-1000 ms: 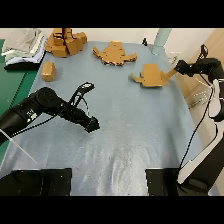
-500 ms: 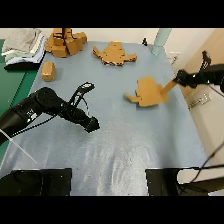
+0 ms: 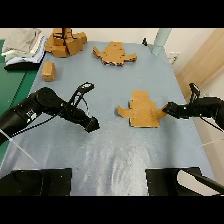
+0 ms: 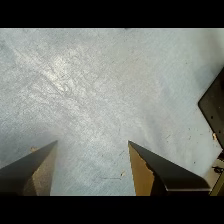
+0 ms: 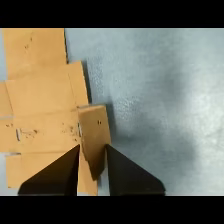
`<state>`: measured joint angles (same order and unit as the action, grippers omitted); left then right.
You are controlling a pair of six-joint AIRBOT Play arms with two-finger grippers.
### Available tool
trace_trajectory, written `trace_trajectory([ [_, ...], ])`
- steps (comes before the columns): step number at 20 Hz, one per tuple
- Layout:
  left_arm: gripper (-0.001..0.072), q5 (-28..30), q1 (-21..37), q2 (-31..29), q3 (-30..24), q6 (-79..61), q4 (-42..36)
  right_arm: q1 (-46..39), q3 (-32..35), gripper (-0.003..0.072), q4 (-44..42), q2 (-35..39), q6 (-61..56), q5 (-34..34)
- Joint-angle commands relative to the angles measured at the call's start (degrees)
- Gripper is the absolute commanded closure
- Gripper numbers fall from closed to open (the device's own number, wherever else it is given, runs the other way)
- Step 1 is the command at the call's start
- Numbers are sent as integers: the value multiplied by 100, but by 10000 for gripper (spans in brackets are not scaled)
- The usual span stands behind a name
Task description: Fold the box.
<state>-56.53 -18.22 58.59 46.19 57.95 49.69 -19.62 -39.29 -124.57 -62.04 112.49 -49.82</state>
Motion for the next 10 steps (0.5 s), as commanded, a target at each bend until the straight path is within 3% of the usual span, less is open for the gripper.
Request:
trace_trajectory([
  [1, 22, 4, -2, -2, 0, -2, 2, 2, -160, 421, 684, -90, -125, -466],
  [4, 22, 66, -2, 0, 0, -2, 0, 2, -774, 421, 1139, -490, -203, -927],
  [10, 22, 258, -2, 0, 0, -2, -4, 2, -1871, 421, 1147, -1652, 72, -1709],
])
